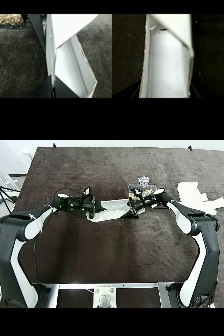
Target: Fold the box and place the chain.
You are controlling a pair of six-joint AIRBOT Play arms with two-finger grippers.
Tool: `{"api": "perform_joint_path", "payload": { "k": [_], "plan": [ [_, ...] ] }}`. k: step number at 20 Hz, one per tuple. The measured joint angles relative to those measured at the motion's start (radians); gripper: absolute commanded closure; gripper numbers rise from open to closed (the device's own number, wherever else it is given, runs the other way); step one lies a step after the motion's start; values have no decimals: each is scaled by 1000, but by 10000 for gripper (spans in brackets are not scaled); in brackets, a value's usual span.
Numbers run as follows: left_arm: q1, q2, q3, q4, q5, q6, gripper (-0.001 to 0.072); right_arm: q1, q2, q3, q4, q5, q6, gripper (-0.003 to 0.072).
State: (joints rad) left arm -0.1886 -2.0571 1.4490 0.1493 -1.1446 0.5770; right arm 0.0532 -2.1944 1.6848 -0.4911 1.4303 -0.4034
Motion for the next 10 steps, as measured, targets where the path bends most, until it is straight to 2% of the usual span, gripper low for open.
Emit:
{"api": "perform_joint_path", "payload": {
  "k": [1,10],
  "plan": [
    [0,0,0,0,0,0,688,0,0,0,-1,0,0,246],
    [0,0,0,0,0,0,688,0,0,0,6,2,0,250]
  ]
}}
